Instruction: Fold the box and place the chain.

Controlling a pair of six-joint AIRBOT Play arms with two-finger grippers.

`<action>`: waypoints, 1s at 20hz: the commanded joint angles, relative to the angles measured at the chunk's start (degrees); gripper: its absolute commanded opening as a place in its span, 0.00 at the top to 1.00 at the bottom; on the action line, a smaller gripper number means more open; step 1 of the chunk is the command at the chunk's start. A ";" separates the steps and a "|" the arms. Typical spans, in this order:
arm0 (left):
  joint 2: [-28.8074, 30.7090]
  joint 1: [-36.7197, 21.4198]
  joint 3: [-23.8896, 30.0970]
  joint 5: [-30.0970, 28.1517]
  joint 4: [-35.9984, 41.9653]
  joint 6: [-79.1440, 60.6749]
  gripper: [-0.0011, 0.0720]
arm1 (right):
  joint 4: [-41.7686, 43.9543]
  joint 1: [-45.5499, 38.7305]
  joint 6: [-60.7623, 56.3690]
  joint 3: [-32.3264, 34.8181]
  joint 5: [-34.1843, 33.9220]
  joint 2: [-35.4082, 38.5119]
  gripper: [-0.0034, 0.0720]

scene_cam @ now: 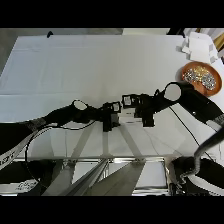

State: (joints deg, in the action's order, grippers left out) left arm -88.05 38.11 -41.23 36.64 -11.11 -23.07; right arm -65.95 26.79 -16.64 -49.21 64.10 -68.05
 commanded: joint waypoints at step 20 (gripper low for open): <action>0.02 -0.04 -0.04 0.04 0.13 0.17 0.64 | -0.15 0.00 -1.60 0.55 -6.25 2.21 0.92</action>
